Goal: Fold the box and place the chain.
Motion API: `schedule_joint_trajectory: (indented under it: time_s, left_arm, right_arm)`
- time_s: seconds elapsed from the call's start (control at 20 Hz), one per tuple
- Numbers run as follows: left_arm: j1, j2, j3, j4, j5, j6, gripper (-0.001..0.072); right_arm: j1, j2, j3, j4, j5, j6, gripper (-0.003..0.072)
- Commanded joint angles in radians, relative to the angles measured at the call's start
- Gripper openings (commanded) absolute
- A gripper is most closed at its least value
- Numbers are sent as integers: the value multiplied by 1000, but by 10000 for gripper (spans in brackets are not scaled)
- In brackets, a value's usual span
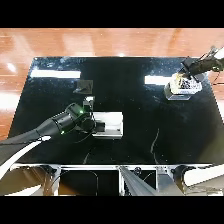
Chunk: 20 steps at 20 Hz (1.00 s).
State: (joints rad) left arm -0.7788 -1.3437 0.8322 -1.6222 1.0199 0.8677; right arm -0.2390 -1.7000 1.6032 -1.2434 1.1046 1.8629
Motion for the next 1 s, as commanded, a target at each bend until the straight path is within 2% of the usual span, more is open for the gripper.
schedule_joint_trajectory:
  time_s: [0.0,0.4,0.55,0.75,0.95]
  left_arm:
    - [0,1,1,2,0,0,20]
    - [0,1,1,2,1,0,20]
    - [0,1,1,2,2,0,21]
    - [0,1,1,2,1,0,20]
    - [0,1,1,2,0,0,20]
  right_arm:
    - [-6,81,7,-2,21,-115,37]
    - [-6,292,7,-9,93,-324,37]
    - [-6,369,7,-3,176,-410,37]
    - [-5,491,4,87,287,-586,38]
    - [102,649,-64,136,338,-605,38]
